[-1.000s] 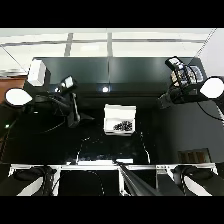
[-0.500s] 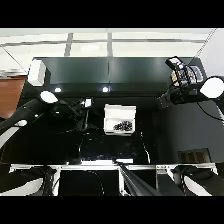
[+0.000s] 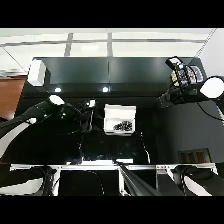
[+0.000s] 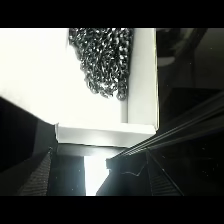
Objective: Fold the box and place the chain.
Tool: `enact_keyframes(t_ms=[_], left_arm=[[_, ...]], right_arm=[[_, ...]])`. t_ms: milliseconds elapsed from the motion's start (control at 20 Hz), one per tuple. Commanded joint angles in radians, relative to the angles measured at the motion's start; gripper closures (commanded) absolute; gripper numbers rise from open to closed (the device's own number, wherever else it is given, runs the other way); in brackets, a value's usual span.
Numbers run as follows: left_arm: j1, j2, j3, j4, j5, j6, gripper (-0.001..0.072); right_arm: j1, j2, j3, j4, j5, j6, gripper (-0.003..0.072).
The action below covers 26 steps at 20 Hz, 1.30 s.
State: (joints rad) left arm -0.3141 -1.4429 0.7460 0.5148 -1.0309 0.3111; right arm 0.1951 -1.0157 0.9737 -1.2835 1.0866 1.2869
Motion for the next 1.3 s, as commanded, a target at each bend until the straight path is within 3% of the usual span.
enact_keyframes(t_ms=[0, 550, 1250], left_arm=[[-0.007, -0.005, -0.002, -0.01, 0.023, -0.005, -0.0008], [-0.06, -0.005, -0.001, -0.05, 0.06, -0.007, -0.0007], [-0.108, -0.005, 0.004, 0.003, 0.09, -0.02, -0.0003]], right_arm=[[0.0, 0.0, 0.0, 0.0, -0.007, 0.0, 0.0383], [0.0, 0.0, 0.0, 0.0, -0.014, 0.0, 0.0383], [0.0, -0.003, 0.0, 0.0, -0.059, 0.0, 0.0383]])
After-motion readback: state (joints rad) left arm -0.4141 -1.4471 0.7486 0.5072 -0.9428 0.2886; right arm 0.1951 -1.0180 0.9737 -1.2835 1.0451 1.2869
